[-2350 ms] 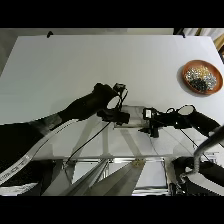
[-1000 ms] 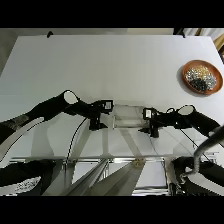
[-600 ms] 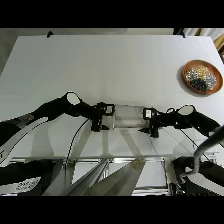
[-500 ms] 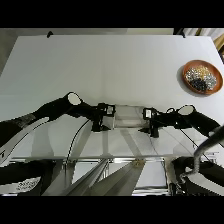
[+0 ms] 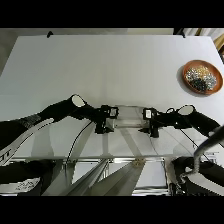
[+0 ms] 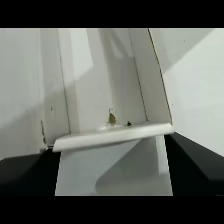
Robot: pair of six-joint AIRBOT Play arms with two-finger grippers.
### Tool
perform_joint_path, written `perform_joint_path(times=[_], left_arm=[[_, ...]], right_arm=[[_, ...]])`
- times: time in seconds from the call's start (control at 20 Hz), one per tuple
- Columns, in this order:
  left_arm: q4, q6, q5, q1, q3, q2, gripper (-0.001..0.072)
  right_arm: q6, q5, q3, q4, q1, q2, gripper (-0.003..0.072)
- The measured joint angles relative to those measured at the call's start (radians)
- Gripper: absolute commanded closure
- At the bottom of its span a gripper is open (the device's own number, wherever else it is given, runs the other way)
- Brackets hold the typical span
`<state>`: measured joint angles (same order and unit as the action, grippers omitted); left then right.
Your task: Fold the box and place the chain.
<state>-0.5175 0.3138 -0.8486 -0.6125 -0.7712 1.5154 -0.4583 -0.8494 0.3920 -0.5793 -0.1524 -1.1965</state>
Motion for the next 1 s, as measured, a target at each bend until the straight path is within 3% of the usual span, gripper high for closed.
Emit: perform_joint_path(times=[0.45, 0.5, 0.55, 0.6, 1.0], left_arm=[[0.048, -0.045, 0.035, -0.018, 0.000, 0.021, 0.0030], [0.051, -0.048, 0.038, -0.020, 0.000, 0.023, 0.0198], [0.056, -0.051, 0.042, -0.022, 0.000, 0.025, 0.0302], [0.056, -0.051, 0.042, -0.024, 0.000, 0.027, 0.0320], [0.039, -0.055, 0.045, -0.036, 0.000, 0.032, 0.0313]], right_arm=[[0.001, 0.000, 0.000, 0.000, 0.000, 0.000, 0.0245], [0.001, 0.000, 0.000, 0.000, 0.000, 0.000, 0.0245], [0.003, 0.000, 0.000, 0.000, 0.000, 0.000, 0.0245], [0.003, 0.000, 0.000, 0.000, 0.000, 0.000, 0.0245], [0.002, -0.001, 0.000, 0.000, 0.000, 0.000, 0.0245]])
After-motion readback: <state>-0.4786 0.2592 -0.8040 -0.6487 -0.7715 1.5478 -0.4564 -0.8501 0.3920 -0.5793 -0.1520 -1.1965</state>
